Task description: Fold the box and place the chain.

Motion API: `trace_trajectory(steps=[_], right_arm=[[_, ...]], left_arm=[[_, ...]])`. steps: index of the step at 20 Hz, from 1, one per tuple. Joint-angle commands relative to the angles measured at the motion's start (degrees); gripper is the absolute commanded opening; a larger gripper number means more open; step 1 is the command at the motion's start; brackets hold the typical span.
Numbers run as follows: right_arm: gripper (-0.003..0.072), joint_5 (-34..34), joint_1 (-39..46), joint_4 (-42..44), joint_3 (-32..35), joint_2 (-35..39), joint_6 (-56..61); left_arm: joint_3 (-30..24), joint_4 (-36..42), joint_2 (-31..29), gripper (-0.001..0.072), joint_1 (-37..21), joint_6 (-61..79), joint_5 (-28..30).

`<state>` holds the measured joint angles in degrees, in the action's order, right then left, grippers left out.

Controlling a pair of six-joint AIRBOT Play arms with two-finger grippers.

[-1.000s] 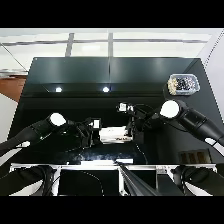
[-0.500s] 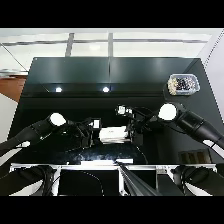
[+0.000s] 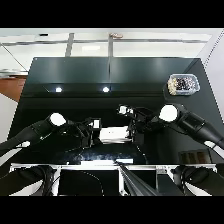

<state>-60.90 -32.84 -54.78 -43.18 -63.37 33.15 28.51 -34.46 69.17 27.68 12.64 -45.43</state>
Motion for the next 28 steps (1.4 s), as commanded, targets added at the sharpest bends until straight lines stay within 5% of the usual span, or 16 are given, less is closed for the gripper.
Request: trace_trajectory(steps=[1,2,4,5,11,20,28], right_arm=[[0.0348,-4.81,1.53,0.72,-1.66,2.47,7.02],[0.0346,-5.81,2.58,0.76,-1.92,3.48,10.4],[0.0083,-7.39,5.09,1.7,-1.95,4.66,18.99],[0.0043,-8.0,6.36,4.48,-1.79,4.59,21.77],[0.0043,-5.09,7.3,28.68,3.48,-2.36,23.61],[0.0044,0.37,5.14,26.62,3.58,-13.31,24.15],[0.0044,-0.87,5.49,25.81,2.69,-13.14,21.97]], left_arm=[[-0.02,0.0,0.04,0.0463,0.02,-0.04,0.0],[-0.02,0.0,0.04,0.0463,0.02,-0.04,0.0],[-0.02,0.0,0.04,0.0463,0.02,-0.04,-0.02],[-0.02,0.0,0.04,0.0463,0.02,-0.04,-0.02],[-0.02,0.0,0.04,0.0463,0.02,-0.04,0.0],[-0.02,0.0,0.04,0.0464,0.02,-0.04,0.0],[-0.02,0.0,0.04,0.0463,0.02,-0.04,-0.02]])
